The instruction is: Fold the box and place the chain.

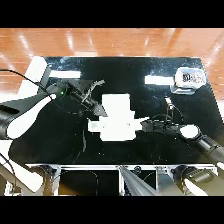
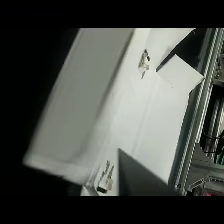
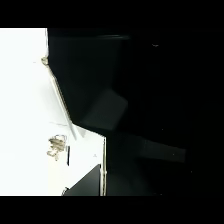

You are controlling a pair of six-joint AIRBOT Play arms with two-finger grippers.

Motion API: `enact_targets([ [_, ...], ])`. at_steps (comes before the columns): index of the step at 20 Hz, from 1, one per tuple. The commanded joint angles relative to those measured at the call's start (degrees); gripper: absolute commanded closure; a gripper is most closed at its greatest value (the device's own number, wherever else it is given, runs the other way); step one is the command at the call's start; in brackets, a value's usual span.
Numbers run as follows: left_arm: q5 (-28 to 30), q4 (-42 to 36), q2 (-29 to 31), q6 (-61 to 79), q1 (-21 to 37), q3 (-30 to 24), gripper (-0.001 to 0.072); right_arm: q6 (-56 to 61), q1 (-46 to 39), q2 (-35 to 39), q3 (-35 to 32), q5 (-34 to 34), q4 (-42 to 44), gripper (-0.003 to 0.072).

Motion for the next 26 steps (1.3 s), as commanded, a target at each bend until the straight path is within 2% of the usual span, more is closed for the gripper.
enact_targets([
  [1, 0.24, 0.13, -0.04, 1.66, -0.02, 0.09, 0.0628, 0.02, 0.04, 0.04, -0.04, 0.04, 0.02, 0.0657],
  [2, 0.26, 0.28, -0.04, 2.38, 0.0, 0.09, 0.0686, 0.0, 0.04, 0.04, -0.04, 0.13, 0.02, 0.0657],
  [4, 1.05, 0.33, -0.04, 3.17, 0.09, 0.11, 0.0689, -0.02, 0.04, 0.04, -0.04, 0.96, -0.17, 0.0656],
  [5, 1.29, 0.33, -0.04, 3.17, 0.13, 0.13, 0.0689, 0.0, 0.02, 0.04, -0.02, 1.55, -0.24, 0.0533],
  [6, 1.46, 0.33, -0.02, 3.17, 0.15, 0.28, 0.0689, 0.0, 0.02, 0.04, -0.02, 1.97, -0.42, 0.0022],
  [7, 1.44, 0.31, 0.11, 3.23, 0.15, 0.42, 0.0689, -0.02, 0.0, 0.04, 0.15, 2.78, -1.03, -0.0034],
  [11, 3.1, 0.72, 2.58, 6.47, -0.04, 0.72, 0.0691, 3.41, -4.42, 0.09, 5.53, 12.22, -13.16, -0.0034],
  [14, 2.38, 5.4, 6.56, 9.29, -1.57, 0.57, 0.0693, 7.08, -12.98, 0.17, 14.23, 24.74, -26.08, -0.0033],
  [16, 0.57, 9.77, 9.75, 11.17, -4.2, 0.24, 0.0694, 7.08, -18.32, 0.2, 20.5, 30.84, -31.39, -0.0033],
  [18, -4.42, 11.67, 14.05, 14.45, -7.08, -2.43, 0.0694, 7.08, -22.4, 0.2, 26.71, 35.3, -33.4, -0.0033],
  [21, -18.6, 10.01, 22.08, 20.87, -9.94, -11.87, 0.0693, 7.02, -25.18, 0.24, 34.38, 38.95, -33.7, -0.0033],
  [24, -32.81, 2.1, 29.14, 28.2, -10.82, -22.4, 0.0692, 5.18, -25.2, 0.24, 38.64, 38.07, -32.11, -0.0034],
  [26, -36.98, 4.63, 30.51, 28.2, -11.63, -25.86, 0.0691, 5.11, -25.2, 0.22, 38.84, 35.06, -30.36, -0.0034],
])
